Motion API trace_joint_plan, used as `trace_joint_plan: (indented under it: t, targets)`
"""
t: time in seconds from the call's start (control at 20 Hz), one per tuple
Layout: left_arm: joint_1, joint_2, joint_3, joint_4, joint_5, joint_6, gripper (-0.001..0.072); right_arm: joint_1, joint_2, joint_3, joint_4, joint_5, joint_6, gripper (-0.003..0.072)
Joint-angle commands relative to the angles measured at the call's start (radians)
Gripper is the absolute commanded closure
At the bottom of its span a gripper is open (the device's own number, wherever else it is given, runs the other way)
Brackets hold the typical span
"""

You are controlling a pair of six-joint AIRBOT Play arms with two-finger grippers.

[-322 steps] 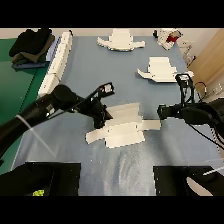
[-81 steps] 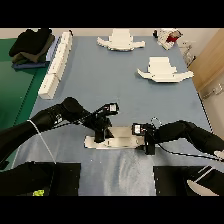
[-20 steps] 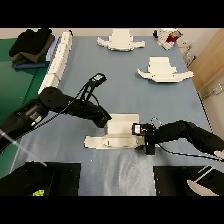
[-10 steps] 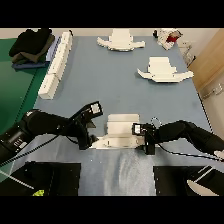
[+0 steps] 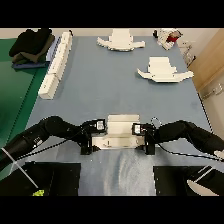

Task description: Fold the box.

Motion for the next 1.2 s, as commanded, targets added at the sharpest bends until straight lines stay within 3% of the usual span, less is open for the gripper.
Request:
trace_joint_plan:
  t: [0.0, 0.1, 0.2, 0.35, 0.4, 0.45, 0.7, 0.75, 0.8, 1.15]
  targets:
    - [-0.011, -0.065, -0.008, -0.048, 0.051, 0.08, 0.0044, 0.001, -0.001, 0.0, 0.0, 0.0, 0.0, 0.0217]
    - [-0.036, -0.086, -0.008, -0.093, 0.095, 0.114, 0.0048, 0.001, -0.001, 0.0, 0.0, 0.0, 0.0, 0.0216]
    - [-0.055, -0.109, -0.007, -0.114, 0.129, 0.145, 0.0297, 0.001, -0.001, 0.0, 0.0, 0.0, 0.0, 0.0217]
    - [-0.07, -0.136, -0.005, -0.136, 0.137, 0.164, 0.0308, 0.001, -0.001, 0.0, 0.0, 0.0, 0.0, 0.0217]
    - [-0.074, -0.139, -0.005, -0.14, 0.143, 0.169, 0.0454, 0.001, -0.001, 0.0, 0.0, 0.0, 0.0, 0.0216]
    - [-0.077, -0.14, -0.005, -0.144, 0.15, 0.191, 0.0543, 0.001, -0.001, 0.0, 0.0, 0.0, 0.0, 0.0216]
    - [-0.111, -0.14, -0.003, -0.201, 0.216, 0.22, 0.055, 0.001, -0.001, 0.0, -0.003, 0.0, 0.0, 0.0216]
    - [-0.117, -0.14, -0.003, -0.204, 0.221, 0.222, 0.0683, 0.001, -0.001, 0.0, -0.003, 0.0, 0.0, 0.0217]
    - [-0.123, -0.141, -0.003, -0.205, 0.223, 0.222, 0.0696, 0.001, -0.001, 0.0, -0.003, 0.0, 0.0, 0.0216]
    - [-0.129, -0.173, -0.003, -0.245, 0.24, 0.222, 0.0696, 0.001, -0.001, 0.0, -0.003, 0.0, 0.0, 0.0216]
